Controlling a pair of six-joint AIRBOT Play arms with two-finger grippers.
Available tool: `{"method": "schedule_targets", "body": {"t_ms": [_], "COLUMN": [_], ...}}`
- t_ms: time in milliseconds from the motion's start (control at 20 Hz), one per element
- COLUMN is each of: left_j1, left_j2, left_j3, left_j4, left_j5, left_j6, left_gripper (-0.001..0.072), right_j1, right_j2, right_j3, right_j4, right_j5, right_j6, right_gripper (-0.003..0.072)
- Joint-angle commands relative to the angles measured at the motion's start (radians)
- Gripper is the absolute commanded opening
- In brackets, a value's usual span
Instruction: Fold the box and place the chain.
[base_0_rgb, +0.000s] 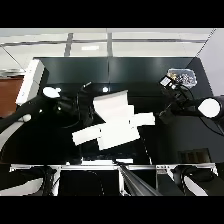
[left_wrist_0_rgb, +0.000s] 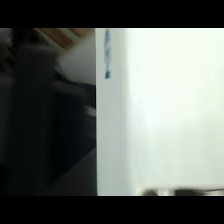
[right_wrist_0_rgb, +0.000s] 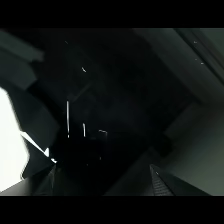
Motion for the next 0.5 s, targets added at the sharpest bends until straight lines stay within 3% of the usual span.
{"method": "schedule_targets", "body": {"t_ms": [0,300,450], "left_j1": [-0.024,-0.055,-0.079], "left_j2": [0.049,0.007,-0.018], "left_j3": [-0.081,-0.041,-0.032], "left_j4": [-0.021,0.067,0.071], "left_j5": [0.119,0.35,0.41], "left_j6": [0.354,0.45,0.484], "left_gripper": [0.0022,0.0022,0.0022], "right_j1": [0.001,0.001,0.001], "right_j2": [-0.002,-0.003,-0.003], "right_j3": [0.008,-0.107,-0.17], "right_j4": [0.065,0.26,0.359], "right_j5": [0.008,0.018,0.006], "right_j6": [0.0,-0.248,-0.484], "right_gripper": [0.0682,0.0682,0.0682]}}
